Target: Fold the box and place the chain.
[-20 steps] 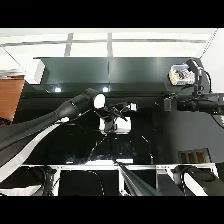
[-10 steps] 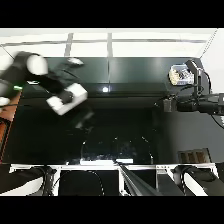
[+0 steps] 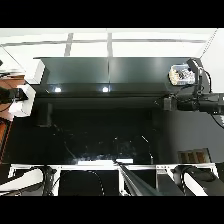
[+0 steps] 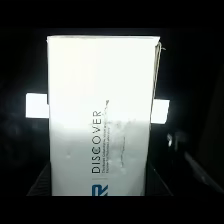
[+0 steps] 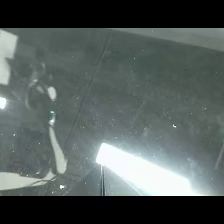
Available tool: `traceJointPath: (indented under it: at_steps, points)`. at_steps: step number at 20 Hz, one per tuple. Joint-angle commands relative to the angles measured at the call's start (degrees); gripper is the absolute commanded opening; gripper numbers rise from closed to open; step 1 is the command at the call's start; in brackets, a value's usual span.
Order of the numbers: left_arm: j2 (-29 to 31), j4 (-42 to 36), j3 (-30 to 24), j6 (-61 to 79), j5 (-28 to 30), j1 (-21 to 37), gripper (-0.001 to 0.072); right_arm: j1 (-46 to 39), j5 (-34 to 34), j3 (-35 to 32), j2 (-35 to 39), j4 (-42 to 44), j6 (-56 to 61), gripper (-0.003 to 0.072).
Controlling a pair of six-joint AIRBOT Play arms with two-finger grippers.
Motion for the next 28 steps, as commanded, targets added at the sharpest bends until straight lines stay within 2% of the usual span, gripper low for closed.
traceJointPath:
  at_steps: [1,4,7,12,14,15,16,18,21,22,23,24,25,26,28]
  points:
    - [-2.82,-4.04,0.04,2.49,9.22,2.86,0.0349,0.0,-0.85,0.0,-0.02,0.0,0.0,0.0019]
    - [-5.64,-3.87,2.45,9.25,9.81,1.49,0.0349,0.0,-1.2,0.0,-0.02,-0.02,0.0,0.0019]
    - [-10.51,-3.82,7.15,10.32,9.51,0.5,0.0349,0.0,-3.26,0.0,-0.02,0.0,0.0,0.0019]
    - [-20.46,-1.81,17.09,10.29,0.68,0.48,0.0349,0.0,-3.63,0.0,-0.02,-0.04,-0.13,0.0019]
    - [-22.69,-1.64,19.15,9.97,0.39,0.07,0.0356,0.0,-3.78,0.0,-0.02,-0.02,-0.22,0.0019]
    - [-23.3,-1.42,20.13,9.94,0.57,-0.26,0.0486,0.0,-3.82,0.0,-0.02,-0.02,-0.22,0.0019]
    - [-23.39,-1.14,21.51,9.51,1.2,-0.81,0.0702,0.0,-3.8,0.0,-0.02,0.0,-0.22,0.0019]
    - [-23.37,2.51,28.26,2.67,1.33,-2.62,0.0717,0.02,-3.85,0.0,-0.02,0.17,-0.22,0.0019]
    - [-23.34,4.87,42.82,-4.83,-1.53,-5.38,0.0708,0.02,-3.85,0.0,-0.02,0.2,-0.22,0.0019]
    - [-23.34,3.45,47.8,-7.78,-3.06,-6.4,0.0665,0.02,-3.82,0.0,-0.02,0.2,-0.22,0.0019]
    - [-23.3,0.9,52.06,-9.6,-5.14,-7.32,0.0408,0.15,-3.82,0.0,-0.02,0.17,-0.22,0.0019]
    - [-22.8,-3.19,54.69,-10.12,-7.04,-8.09,0.0018,0.33,-3.82,0.0,-0.02,0.2,-0.24,0.0019]
    - [-21.24,-8.96,54.69,-10.01,-7.52,-8.96,0.0026,0.76,-3.76,0.0,-0.02,0.2,-0.22,0.0019]
    - [-18.88,-15.37,52.48,-9.92,-7.48,-10.03,0.0024,1.57,-2.89,0.0,-0.02,0.68,-0.22,0.0019]
    - [-12.76,-26.14,45.62,-5.51,-6.51,-12.85,0.0022,4.63,0.13,0.0,-0.02,0.28,-0.24,0.0018]
